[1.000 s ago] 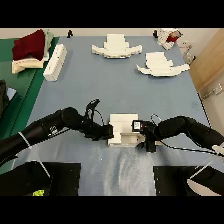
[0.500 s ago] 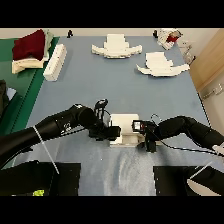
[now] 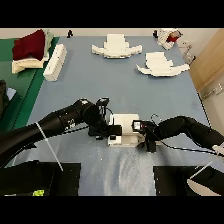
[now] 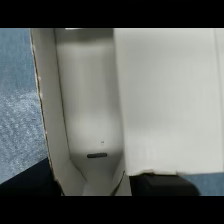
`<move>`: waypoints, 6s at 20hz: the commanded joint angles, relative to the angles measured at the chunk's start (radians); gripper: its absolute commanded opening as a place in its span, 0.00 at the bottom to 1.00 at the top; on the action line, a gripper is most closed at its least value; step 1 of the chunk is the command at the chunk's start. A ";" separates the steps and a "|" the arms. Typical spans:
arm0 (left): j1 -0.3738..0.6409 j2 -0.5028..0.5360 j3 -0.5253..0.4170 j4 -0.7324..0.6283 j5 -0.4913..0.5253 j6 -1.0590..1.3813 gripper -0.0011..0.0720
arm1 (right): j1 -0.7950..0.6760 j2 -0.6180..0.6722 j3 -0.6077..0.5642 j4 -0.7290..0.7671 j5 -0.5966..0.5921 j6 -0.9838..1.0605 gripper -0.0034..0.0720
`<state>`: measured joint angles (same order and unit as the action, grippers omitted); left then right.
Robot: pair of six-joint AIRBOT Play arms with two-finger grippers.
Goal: Fold the box.
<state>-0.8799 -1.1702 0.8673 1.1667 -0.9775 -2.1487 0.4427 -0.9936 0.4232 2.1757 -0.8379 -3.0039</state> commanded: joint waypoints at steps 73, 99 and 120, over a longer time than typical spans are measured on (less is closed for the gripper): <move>-0.211 -0.245 0.337 0.401 -0.389 -0.261 0.74 | 0.001 -0.001 0.000 0.000 -0.001 0.000 0.70; 0.220 0.384 -0.244 -0.019 -0.067 1.290 0.03 | 0.001 -0.001 0.000 0.000 -0.001 0.000 0.70; 0.264 0.117 -0.429 -0.620 0.359 2.278 0.94 | 0.001 -0.001 0.000 0.000 -0.001 0.000 0.70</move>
<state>-0.6163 -1.0451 0.4438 0.5743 -0.6403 0.0914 0.4442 -0.9943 0.4232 2.1761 -0.8387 -3.0035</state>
